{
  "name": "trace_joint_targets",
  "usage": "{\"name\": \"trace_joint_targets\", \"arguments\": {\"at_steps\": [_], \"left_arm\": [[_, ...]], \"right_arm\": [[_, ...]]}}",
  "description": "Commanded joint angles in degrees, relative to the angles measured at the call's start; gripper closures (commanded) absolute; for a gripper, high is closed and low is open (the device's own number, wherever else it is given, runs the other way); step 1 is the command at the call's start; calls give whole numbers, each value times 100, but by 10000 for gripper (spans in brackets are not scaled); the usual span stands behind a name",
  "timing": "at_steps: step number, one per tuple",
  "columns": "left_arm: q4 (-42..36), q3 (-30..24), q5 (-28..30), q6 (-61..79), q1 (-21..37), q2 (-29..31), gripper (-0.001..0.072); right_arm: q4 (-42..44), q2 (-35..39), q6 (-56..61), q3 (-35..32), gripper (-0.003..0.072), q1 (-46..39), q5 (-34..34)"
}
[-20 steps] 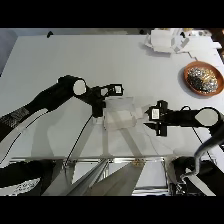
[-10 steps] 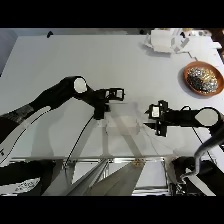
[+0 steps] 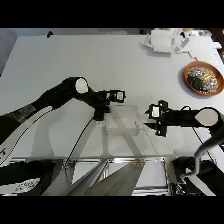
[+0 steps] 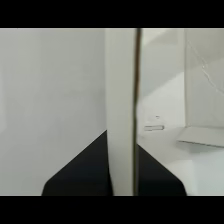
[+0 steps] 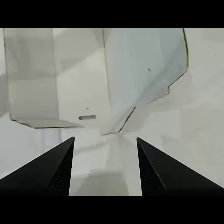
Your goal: Fold the box and place the chain.
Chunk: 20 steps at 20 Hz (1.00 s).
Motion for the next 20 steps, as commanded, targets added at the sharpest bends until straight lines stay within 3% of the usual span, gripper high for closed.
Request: {"name": "trace_joint_targets", "arguments": {"at_steps": [1, 8, 20], "left_arm": [[138, 7, 17, -98, -2, 129, 704], [160, 7, 468, -262, -236, 109, 704], [164, 4, 485, -372, -245, 83, 704]], "right_arm": [[0, -4, -2, -2, 284, 4, 2], [-2, -4, 0, -2, 284, 4, 2], [-24, -4, -7, -2, 284, 7, 0]]}}
